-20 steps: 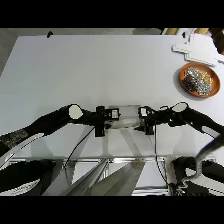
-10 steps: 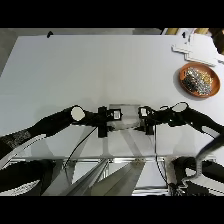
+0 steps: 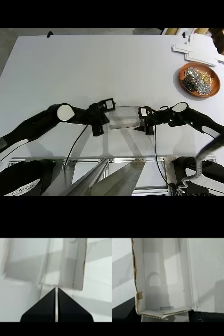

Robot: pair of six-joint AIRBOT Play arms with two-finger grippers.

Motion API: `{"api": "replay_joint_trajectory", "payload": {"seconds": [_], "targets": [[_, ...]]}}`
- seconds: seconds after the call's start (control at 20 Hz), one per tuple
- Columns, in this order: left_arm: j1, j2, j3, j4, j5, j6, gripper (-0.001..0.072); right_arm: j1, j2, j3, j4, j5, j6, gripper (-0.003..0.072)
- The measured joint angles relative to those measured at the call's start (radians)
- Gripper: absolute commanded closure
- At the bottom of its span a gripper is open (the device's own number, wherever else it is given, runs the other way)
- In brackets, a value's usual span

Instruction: Fold the box and place the chain.

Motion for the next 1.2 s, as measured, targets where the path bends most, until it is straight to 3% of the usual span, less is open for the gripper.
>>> {"api": "replay_joint_trajectory", "payload": {"seconds": [0.2, 0.35, 0.6, 0.9, 1.2], "targets": [[0.106, 0.105, -0.003, 0.239, -0.149, -0.521, 0.0683, 0.0, 0.0, 0.0, 0.0, 0.0, 0.0, 0.0342], [0.182, 0.126, -0.035, 0.306, -0.181, -0.853, 0.0683, 0.0, 0.0, 0.0, 0.0, 0.0, 0.0, 0.0342], [0.216, 0.051, -0.091, 0.18, -0.132, -1.056, 0.0683, 0.0, 0.0, 0.0, 0.0, 0.0, 0.0, 0.0342], [0.165, -0.093, -0.105, 0.045, -0.08, -1.084, 0.0702, 0.0, 0.0, 0.0, 0.0, 0.0, 0.0, 0.0342], [0.116, -0.135, -0.107, -0.094, -0.039, -1.019, 0.0702, 0.0, 0.0, 0.0, 0.0, 0.0, 0.0, 0.0342]]}}
